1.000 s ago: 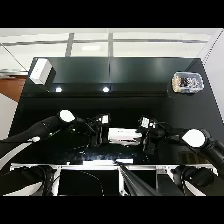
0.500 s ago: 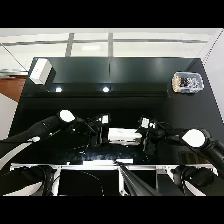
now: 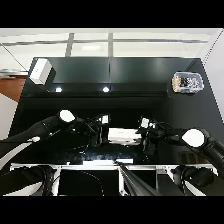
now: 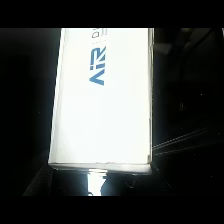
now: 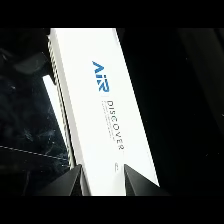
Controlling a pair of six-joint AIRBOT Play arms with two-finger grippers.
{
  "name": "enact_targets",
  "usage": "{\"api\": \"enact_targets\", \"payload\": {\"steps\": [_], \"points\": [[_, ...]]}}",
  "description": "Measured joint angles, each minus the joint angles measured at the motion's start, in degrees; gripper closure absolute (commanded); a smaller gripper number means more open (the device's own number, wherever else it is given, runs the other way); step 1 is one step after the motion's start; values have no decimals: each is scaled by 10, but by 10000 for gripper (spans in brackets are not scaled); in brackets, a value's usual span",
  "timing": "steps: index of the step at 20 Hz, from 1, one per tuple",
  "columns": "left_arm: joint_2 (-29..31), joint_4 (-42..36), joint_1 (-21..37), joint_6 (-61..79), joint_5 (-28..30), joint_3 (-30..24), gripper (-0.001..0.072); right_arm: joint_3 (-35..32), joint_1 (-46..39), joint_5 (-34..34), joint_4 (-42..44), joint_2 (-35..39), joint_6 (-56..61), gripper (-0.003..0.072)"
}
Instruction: Fold the box and place the chain.
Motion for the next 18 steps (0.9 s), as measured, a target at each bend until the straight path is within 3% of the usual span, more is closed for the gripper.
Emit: {"api": "enact_targets", "payload": {"steps": [18], "points": [[0, 0, 0, 0, 0, 0, 246, 0, 0, 9, -4, -12, 6, 377]]}}
